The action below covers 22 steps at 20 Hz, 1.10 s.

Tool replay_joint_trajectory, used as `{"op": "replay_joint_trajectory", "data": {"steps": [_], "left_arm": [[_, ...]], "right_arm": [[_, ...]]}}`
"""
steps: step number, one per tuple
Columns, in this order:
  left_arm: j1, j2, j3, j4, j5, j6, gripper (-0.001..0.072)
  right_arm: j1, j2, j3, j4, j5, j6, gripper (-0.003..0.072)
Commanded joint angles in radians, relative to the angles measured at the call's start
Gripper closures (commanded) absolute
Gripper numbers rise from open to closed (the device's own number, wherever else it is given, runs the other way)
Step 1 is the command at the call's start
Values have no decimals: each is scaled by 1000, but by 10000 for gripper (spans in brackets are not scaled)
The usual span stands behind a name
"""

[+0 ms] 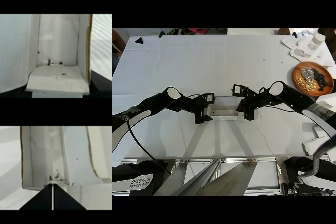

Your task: Fold the box and place the chain.

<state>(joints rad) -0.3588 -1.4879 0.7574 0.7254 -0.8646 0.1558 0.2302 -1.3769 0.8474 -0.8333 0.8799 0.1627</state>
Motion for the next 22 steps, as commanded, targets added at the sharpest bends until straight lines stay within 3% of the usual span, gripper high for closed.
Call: {"op": "replay_joint_trajectory", "data": {"steps": [1, 9, 14, 18, 22], "left_arm": [[0, 0, 1, 0, 0, 0, 266], [0, 0, 1, 0, 0, 0, 266], [0, 0, 1, 0, 0, 0, 266], [0, 1, 1, 0, 0, 0, 266], [0, 0, 1, 0, 0, 0, 266]], "right_arm": [[0, 24, 0, -86, -5, 158, 675], [0, 178, 0, -120, -18, 408, 675], [-85, 228, 0, -376, -18, 900, 678], [-236, 228, -50, -342, 17, 1005, 678], [-357, 220, -188, -135, -13, 991, 681]]}}
